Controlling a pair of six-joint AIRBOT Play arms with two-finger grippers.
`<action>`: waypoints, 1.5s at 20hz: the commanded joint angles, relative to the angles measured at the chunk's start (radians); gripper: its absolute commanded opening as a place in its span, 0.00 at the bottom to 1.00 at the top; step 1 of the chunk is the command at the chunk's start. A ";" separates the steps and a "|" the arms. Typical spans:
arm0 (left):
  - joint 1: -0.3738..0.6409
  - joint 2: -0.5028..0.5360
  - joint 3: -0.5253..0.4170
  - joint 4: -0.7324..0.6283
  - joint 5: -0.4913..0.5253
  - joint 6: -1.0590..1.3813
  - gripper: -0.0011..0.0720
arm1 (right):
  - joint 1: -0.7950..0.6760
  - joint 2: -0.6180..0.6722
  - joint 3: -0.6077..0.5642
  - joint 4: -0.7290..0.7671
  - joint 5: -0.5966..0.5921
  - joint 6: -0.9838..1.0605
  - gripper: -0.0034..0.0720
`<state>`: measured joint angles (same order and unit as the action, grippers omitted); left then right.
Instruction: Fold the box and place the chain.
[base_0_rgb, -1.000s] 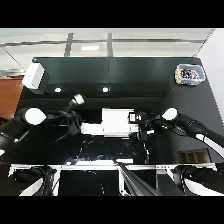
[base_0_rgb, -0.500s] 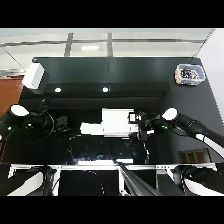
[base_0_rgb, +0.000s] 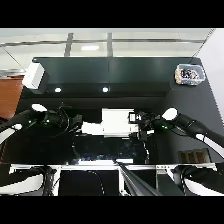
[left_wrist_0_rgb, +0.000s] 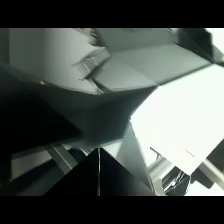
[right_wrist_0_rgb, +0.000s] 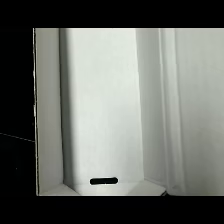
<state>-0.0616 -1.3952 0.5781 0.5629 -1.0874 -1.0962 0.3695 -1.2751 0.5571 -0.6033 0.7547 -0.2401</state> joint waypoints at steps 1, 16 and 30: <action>-0.027 -0.014 0.040 -0.021 -0.061 0.068 0.29 | 0.001 0.000 0.000 0.000 0.000 0.000 0.37; -0.173 -0.013 0.179 0.064 -0.068 0.021 0.98 | 0.001 0.000 0.000 0.000 0.000 0.000 0.37; -0.278 -0.010 0.280 0.309 -0.051 -0.220 0.98 | 0.001 0.000 0.000 0.000 0.000 0.000 0.37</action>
